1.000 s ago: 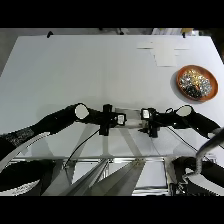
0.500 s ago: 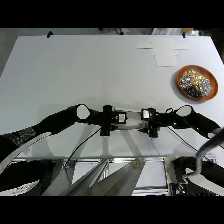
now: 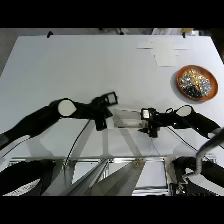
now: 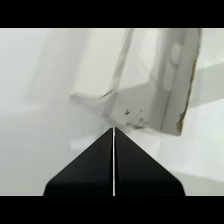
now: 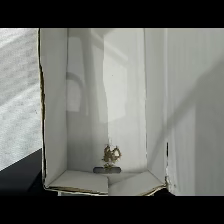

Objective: Fold the box and place the chain.

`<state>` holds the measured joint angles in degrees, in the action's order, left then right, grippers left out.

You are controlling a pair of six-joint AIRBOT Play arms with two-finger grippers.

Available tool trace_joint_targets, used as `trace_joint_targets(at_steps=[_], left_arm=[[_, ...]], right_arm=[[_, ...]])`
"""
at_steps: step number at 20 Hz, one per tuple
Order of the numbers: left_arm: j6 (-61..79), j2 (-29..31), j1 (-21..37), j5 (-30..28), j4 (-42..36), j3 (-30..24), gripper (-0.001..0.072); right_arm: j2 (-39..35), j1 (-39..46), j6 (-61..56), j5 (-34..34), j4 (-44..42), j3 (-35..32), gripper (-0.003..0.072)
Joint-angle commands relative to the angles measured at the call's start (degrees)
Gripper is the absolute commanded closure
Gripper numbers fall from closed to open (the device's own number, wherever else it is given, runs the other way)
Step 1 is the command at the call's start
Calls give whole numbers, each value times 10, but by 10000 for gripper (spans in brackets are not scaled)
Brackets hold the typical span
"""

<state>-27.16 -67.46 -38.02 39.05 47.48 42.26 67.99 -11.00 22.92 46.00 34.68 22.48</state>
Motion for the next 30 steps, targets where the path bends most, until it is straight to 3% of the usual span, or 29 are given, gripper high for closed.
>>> trace_joint_targets(at_steps=[1,6,12,16,19,26,28,30], left_arm=[[-256,51,53,42,121,0,708],[-465,18,133,161,139,-1,706],[-466,-103,125,163,9,0,701],[-466,-139,104,142,-25,0,704],[-462,-142,95,130,-63,1,706],[-439,-110,76,137,-72,10,697],[-438,-90,75,137,-72,10,633],[-438,-75,75,137,-82,10,619]], right_arm=[[0,0,1,0,0,0,287],[0,0,1,0,0,0,287],[0,0,1,0,0,0,287],[0,0,1,0,0,0,287],[0,0,1,0,0,0,287],[0,0,1,0,0,0,287],[0,0,1,0,0,0,287],[0,0,1,0,0,0,287]])
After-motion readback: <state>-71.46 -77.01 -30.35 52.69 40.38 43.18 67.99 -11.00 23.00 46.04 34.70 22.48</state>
